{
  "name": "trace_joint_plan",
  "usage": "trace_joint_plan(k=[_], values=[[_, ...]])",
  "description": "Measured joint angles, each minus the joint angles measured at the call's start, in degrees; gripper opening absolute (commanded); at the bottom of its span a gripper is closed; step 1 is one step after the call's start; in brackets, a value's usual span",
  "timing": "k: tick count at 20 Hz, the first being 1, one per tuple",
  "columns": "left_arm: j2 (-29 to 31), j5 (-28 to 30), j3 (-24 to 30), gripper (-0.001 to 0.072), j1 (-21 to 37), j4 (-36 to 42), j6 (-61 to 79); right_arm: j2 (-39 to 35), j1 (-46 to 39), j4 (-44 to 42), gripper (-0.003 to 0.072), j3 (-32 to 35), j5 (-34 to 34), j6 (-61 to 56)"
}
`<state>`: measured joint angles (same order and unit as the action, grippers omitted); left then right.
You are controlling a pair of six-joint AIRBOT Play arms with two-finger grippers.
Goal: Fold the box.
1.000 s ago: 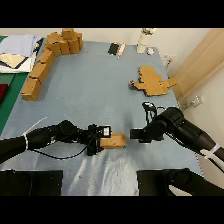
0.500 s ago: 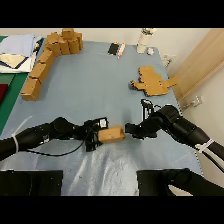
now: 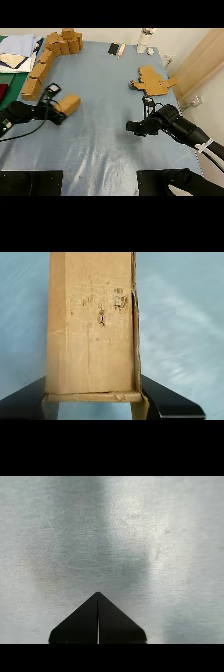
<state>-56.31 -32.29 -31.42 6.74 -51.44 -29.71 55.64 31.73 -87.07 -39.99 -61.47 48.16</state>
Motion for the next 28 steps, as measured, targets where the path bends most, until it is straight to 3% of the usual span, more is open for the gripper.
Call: trace_joint_plan(k=[5, 9, 19, 28], values=[[1.0, -8.0, 0.0, 0.0452, 19.1, -6.9, -4.5, 0.0, -1.0, 2.0, 0.0004, 0.0, 0.8, -0.1], [0.7, -8.7, 0.0, 0.0451, 26.4, -9.3, -5.6, 0.0, -1.9, 2.5, 0.0004, 0.0, 2.4, 0.7], [-6.4, 2.3, -0.5, 0.0452, 29.2, -10.3, -6.3, 0.0, -2.1, 2.7, 0.0004, 0.0, 3.2, 0.9], [-12.9, 6.1, -7.5, 0.0452, 26.3, -8.5, -6.1, 0.1, -2.1, 2.7, 0.0004, 0.0, 6.5, 0.9]])
